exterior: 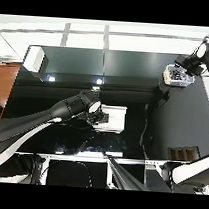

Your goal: Fold the box and place the chain.

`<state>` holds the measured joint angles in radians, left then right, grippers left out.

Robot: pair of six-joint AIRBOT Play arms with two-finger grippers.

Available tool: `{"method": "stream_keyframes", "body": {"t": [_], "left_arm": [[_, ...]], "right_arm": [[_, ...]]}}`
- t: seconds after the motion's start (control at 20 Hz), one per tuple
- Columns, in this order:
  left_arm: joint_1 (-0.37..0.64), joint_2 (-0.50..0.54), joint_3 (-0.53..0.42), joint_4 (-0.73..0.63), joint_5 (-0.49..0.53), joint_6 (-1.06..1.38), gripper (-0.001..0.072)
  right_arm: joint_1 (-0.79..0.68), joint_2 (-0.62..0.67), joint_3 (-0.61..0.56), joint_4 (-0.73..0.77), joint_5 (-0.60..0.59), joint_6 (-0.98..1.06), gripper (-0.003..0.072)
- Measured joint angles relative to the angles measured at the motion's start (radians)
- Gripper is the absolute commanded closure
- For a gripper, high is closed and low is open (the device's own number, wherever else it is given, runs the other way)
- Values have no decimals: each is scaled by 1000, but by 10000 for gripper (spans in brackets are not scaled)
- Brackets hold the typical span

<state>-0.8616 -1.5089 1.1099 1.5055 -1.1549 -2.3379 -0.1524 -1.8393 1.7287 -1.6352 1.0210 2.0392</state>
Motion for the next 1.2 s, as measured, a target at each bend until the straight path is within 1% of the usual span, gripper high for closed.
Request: {"method": "stream_keyframes", "body": {"t": [0.1,0.2,0.25,0.3,0.35,0.55,0.7,0.9,1.05,1.2], "left_arm": [[0,0,0,0,0,0,684],[0,0,0,0,0,0,683],[0,0,0,0,0,0,683],[0,0,0,0,-1,0,683],[0,0,0,0,-1,0,683],[0,0,0,0,-1,0,683],[0,0,0,0,-1,0,683],[0,0,0,0,2,0,683],[0,0,0,0,4,0,683],[0,0,0,0,6,0,683]], "right_arm": [[-6,-82,75,9,37,0,146],[-13,-134,112,16,60,11,147],[-18,-151,123,22,64,15,276],[-21,-166,131,34,68,18,516],[-24,-175,137,38,75,19,669],[-30,-168,154,61,96,-11,669],[-34,-106,165,58,98,-81,670],[-35,37,170,57,118,-212,670],[-35,173,171,63,129,-311,670],[-35,324,172,105,129,-391,671]]}}
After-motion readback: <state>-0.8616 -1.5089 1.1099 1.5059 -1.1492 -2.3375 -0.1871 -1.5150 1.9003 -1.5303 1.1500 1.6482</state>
